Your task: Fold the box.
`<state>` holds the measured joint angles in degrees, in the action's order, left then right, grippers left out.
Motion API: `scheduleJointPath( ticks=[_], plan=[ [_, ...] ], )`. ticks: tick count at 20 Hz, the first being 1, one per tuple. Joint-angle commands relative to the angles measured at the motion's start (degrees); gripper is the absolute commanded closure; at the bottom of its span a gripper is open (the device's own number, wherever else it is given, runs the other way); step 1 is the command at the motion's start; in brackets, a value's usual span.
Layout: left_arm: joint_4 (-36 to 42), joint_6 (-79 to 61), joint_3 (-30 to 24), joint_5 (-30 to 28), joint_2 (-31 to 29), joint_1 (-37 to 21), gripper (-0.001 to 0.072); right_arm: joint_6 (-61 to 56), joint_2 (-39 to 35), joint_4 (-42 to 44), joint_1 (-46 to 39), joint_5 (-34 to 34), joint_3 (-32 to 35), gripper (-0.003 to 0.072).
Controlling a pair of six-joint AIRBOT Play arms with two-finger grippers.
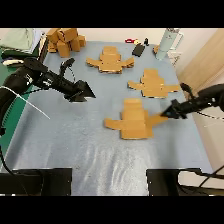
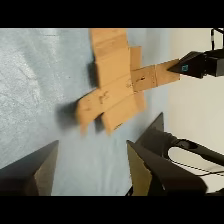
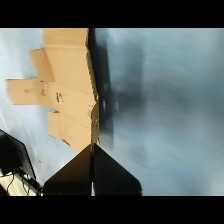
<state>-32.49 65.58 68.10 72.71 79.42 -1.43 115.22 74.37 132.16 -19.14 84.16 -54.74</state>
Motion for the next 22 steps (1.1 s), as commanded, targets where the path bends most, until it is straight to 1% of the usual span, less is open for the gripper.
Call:
scheduleJointPath(
  ticks=[1, 2, 3, 4, 5, 9, 11, 12, 13, 16, 17, 18, 19, 20, 22],
  plan=[
    [0.37, -0.35, 0.04, 2.93, 0.00, 0.02, 0.0066, -8.09, -6.58, 3.37, 12.46, -16.17, 5.38, 0.0682],
    [0.35, -0.59, 0.04, 4.04, 0.00, 0.02, 0.0066, -10.64, -6.91, 1.42, 14.38, -17.46, 6.51, 0.0667],
    [0.35, -0.70, 0.04, 4.83, 0.00, 0.02, 0.0067, -11.74, -6.38, -0.94, 15.52, -17.25, 6.88, 0.0544],
    [0.35, -0.70, 0.04, 5.40, 0.00, 0.02, 0.0066, -13.29, -5.42, -3.21, 16.50, -16.63, 6.91, 0.0344],
    [0.35, -0.76, 0.04, 5.81, 0.00, 0.04, 0.0067, -13.68, -4.28, -4.22, 17.20, -16.20, 6.91, 0.0330],
    [0.35, -0.63, 0.04, 6.82, 0.00, 0.04, 0.0067, -13.66, -0.11, -5.20, 18.12, -16.63, 6.91, 0.0336],
    [0.35, -0.66, 0.04, 7.02, 0.00, 0.04, 0.0067, -13.64, 1.09, -7.17, 18.08, -17.59, 6.88, 0.0354],
    [0.35, -0.63, 0.04, 7.04, 0.00, 0.04, 0.0066, -13.18, 1.40, -7.39, 18.08, -17.99, 6.82, 0.0458],
    [0.35, -0.66, 0.04, 7.02, 0.00, 0.04, 0.0066, -12.15, 1.60, -6.95, 18.12, -17.88, 6.80, 0.0483],
    [0.35, -0.68, 0.04, 7.02, 0.00, 0.04, 0.0066, -6.40, 2.19, -2.27, 18.23, -16.31, 6.82, 0.0487],
    [0.35, -0.72, 0.04, 6.99, 0.00, 0.04, 0.0066, -2.93, 2.47, 0.35, 18.23, -15.61, 6.82, 0.0520],
    [0.35, -1.16, 0.04, 6.99, 0.00, 0.02, 0.0066, -0.20, 2.73, 2.16, 18.29, -15.43, 6.82, 0.0583],
    [0.35, -1.90, 0.04, 6.97, 0.02, 0.02, 0.0066, 2.45, 2.89, 2.95, 18.73, -15.87, 6.82, 0.0663],
    [0.35, -2.80, 0.04, 6.93, 0.13, 0.02, 0.0066, 4.48, 2.95, 2.97, 19.47, -16.90, 6.84, 0.0683],
    [0.26, -5.46, 0.04, 6.51, 1.01, 0.02, 0.0066, 7.87, 2.93, 3.48, 21.55, -17.53, 6.91, 0.0684]
  ],
)
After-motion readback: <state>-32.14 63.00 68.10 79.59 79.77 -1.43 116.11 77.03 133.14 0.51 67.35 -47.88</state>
